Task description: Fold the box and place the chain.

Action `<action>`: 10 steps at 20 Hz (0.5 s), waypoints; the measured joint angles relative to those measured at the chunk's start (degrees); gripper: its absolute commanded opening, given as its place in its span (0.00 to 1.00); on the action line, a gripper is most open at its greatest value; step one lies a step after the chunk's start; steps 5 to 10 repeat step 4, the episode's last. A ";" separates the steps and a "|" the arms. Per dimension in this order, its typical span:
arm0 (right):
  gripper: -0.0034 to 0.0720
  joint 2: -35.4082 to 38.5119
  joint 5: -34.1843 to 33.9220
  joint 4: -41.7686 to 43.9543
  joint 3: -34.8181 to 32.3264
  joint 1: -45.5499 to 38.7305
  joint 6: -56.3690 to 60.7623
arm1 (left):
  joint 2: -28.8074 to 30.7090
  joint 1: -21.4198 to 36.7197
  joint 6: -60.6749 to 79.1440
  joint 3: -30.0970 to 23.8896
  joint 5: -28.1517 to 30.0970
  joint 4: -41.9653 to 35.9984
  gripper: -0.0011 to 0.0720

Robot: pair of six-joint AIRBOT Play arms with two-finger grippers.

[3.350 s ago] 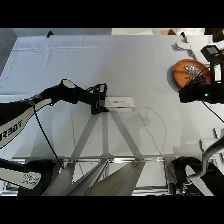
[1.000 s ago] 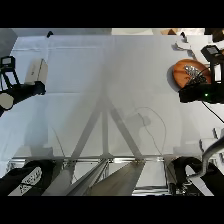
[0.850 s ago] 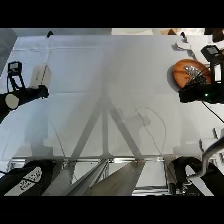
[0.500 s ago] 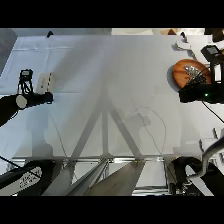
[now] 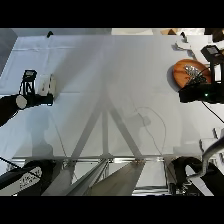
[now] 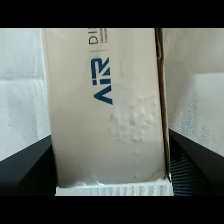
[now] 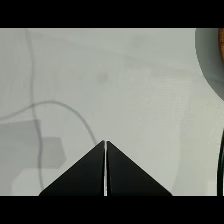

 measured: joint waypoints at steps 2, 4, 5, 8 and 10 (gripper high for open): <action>0.06 0.00 0.00 0.02 0.00 0.00 0.00 | 0.76 0.00 0.31 0.00 0.59 0.00 0.97; 0.06 0.00 0.00 0.02 0.00 0.00 0.00 | 1.46 0.00 0.50 0.00 1.31 0.00 0.97; 0.06 0.00 0.00 0.02 0.00 0.00 0.00 | 1.46 0.00 0.50 0.00 1.31 0.00 0.97; 0.06 0.00 0.00 0.02 0.00 0.00 0.00 | 1.46 0.00 0.50 0.00 1.31 0.00 0.97; 0.06 0.00 0.00 0.02 0.00 0.00 0.00 | 1.46 0.00 0.50 0.00 1.31 0.00 0.97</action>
